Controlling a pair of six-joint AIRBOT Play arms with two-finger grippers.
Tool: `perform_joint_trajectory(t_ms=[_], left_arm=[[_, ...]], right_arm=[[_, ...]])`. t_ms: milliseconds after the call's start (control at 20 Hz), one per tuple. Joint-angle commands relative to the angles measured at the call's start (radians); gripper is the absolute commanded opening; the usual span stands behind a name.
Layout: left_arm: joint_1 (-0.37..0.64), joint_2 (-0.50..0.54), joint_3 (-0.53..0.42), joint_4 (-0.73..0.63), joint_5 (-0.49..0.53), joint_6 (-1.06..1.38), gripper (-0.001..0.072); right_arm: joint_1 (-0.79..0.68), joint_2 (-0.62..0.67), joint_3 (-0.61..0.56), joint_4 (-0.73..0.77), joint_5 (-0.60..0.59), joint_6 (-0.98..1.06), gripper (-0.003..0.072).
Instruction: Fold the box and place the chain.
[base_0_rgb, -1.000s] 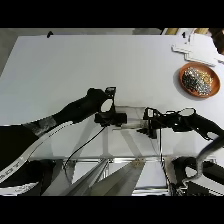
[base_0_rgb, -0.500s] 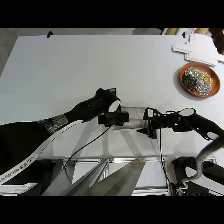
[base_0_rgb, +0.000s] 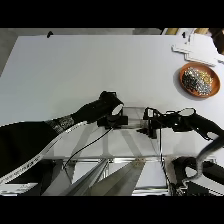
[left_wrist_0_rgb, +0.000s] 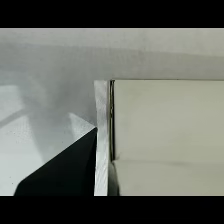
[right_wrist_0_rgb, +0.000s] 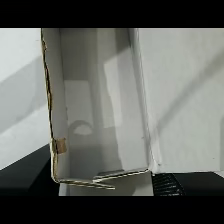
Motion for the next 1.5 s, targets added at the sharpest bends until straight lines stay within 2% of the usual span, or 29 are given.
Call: perform_joint_trajectory(t_ms=[0,50,200,350,400,450,500,650,850,1000,1050,1200,1400,1450], left_arm=[[-0.002,-0.004,0.019,0.020,-0.004,-0.002,0.0130],[-0.001,-0.004,0.023,0.020,-0.004,-0.002,0.0083],[0.000,-0.005,0.023,0.020,-0.009,0.004,0.0002],[0.000,-0.005,0.023,0.020,-0.008,0.004,0.0003],[0.000,-0.005,0.023,0.020,-0.008,0.005,0.0034],[0.000,-0.005,0.023,0.019,-0.008,0.018,0.0147],[0.000,-0.004,0.023,0.017,-0.010,0.034,0.0217],[0.012,-0.004,0.052,0.011,-0.035,0.086,0.0206],[0.033,-0.034,0.132,0.017,-0.126,0.109,0.0205],[0.024,-0.064,0.133,0.013,-0.142,0.108,0.0199],[0.021,-0.073,0.133,0.013,-0.139,0.108,0.0165],[0.015,-0.083,0.133,0.014,-0.115,0.107,0.0004],[0.015,-0.082,0.133,0.014,-0.107,0.105,0.0003],[0.015,-0.080,0.133,0.014,-0.102,0.105,0.0033]], right_arm=[[0.000,0.000,0.000,0.000,0.000,0.000,0.0339],[0.000,0.000,0.000,0.000,0.000,0.000,0.0339],[0.000,0.000,0.000,0.000,0.000,0.000,0.0339],[0.000,0.000,0.000,0.000,0.000,0.000,0.0339],[0.000,0.000,0.000,0.000,0.000,0.000,0.0339],[0.000,0.000,0.000,0.000,0.000,0.000,0.0339],[0.000,0.000,0.000,0.000,0.000,0.000,0.0339],[0.000,0.000,0.000,0.000,0.000,0.000,0.0339],[0.000,0.000,0.000,0.000,0.000,0.000,0.0339],[0.000,0.000,0.000,0.000,0.000,0.000,0.0339],[0.000,0.000,0.000,0.000,0.000,0.000,0.0339],[0.000,0.000,0.000,0.000,0.000,0.000,0.0339],[0.000,0.000,0.000,0.000,0.000,0.000,0.0339],[0.000,0.000,0.000,0.000,0.000,0.000,0.0339]])
